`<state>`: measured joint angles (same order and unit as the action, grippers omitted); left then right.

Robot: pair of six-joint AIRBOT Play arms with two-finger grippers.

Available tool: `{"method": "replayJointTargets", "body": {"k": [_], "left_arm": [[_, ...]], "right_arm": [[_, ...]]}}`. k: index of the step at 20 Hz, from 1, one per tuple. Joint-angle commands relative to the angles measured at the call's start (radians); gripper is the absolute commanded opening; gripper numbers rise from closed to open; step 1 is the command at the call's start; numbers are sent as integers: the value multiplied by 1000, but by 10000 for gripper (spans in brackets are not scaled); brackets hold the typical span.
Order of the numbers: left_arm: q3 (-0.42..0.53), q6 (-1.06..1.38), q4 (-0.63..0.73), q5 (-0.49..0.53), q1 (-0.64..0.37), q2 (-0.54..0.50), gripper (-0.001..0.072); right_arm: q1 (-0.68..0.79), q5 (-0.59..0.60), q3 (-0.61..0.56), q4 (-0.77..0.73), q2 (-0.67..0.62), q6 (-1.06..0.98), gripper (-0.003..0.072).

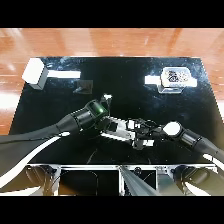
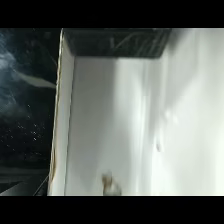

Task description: Fold the box and place the chain.

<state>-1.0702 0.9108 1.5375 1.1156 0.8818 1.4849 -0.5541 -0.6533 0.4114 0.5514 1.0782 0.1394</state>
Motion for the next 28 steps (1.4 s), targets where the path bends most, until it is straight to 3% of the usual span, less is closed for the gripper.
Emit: {"method": "replayJointTargets", "body": {"k": [1, 5, 9, 12, 17, 28], "left_arm": [[0, -13, -4, 40, -37, -16, 20], [3, -22, -12, 66, -76, -41, 21], [92, -56, -11, 52, -111, -110, 21], [180, -55, 11, -21, -117, -184, 20], [254, -54, 35, -131, -90, -174, 20], [261, -50, 23, -182, -88, -174, 21]], "right_arm": [[-1, -25, 1, 80, -40, -52, 700], [-1, -62, 2, 164, -71, -135, 699], [-1, -84, 2, 164, -86, -141, 699], [-1, -77, 2, 164, -106, -140, 699], [-1, -4, 2, 164, -106, -139, 699], [-3, 81, 2, 156, -79, -36, 699]]}}
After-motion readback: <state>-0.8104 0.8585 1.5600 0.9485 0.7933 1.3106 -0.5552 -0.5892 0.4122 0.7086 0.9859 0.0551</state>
